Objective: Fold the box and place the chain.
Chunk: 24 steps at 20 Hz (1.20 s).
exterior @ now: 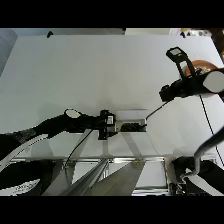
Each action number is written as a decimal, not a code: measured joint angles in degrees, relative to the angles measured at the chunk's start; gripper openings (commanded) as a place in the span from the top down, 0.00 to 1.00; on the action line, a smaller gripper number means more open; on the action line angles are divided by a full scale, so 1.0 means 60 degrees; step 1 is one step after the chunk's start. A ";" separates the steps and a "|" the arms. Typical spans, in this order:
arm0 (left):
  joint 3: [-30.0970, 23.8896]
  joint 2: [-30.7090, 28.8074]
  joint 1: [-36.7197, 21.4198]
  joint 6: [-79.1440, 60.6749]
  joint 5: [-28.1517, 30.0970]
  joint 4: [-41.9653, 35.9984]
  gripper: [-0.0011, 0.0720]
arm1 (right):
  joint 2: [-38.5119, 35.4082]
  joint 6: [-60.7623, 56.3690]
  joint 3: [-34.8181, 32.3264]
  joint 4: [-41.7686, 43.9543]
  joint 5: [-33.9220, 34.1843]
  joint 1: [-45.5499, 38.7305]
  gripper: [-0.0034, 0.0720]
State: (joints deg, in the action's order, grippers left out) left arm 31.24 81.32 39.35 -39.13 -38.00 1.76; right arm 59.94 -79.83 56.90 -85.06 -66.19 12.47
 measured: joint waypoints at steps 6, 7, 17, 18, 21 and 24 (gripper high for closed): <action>0.0004 0.0000 0.0000 -0.0004 0.0000 0.0004 0.80 | 0.2036 -0.0386 -0.0098 -0.0022 -0.0058 -0.0419 0.24; 0.0004 0.0000 0.0000 0.0000 0.0000 0.0004 0.80 | 0.2259 -0.0412 -0.0197 -0.0011 -0.0018 -0.0441 0.25; 0.0004 0.0000 0.0000 -0.0004 0.0000 0.0000 0.80 | 0.3067 -0.0747 -0.0998 -0.0015 0.0896 -0.0484 0.42; 0.0004 0.0000 0.0000 0.0000 0.0000 0.0000 0.80 | 0.3115 -0.0801 -0.1016 -0.0022 0.0951 -0.0484 0.42; 0.0004 0.0000 0.0000 0.0000 0.0000 0.0004 0.80 | 0.3180 -0.0911 -0.1042 -0.0040 0.1100 -0.0484 0.43; 0.0004 0.0000 0.0000 0.0000 0.0000 0.0004 0.80 | 0.3209 -0.1060 -0.1049 -0.0069 0.1169 -0.0484 0.43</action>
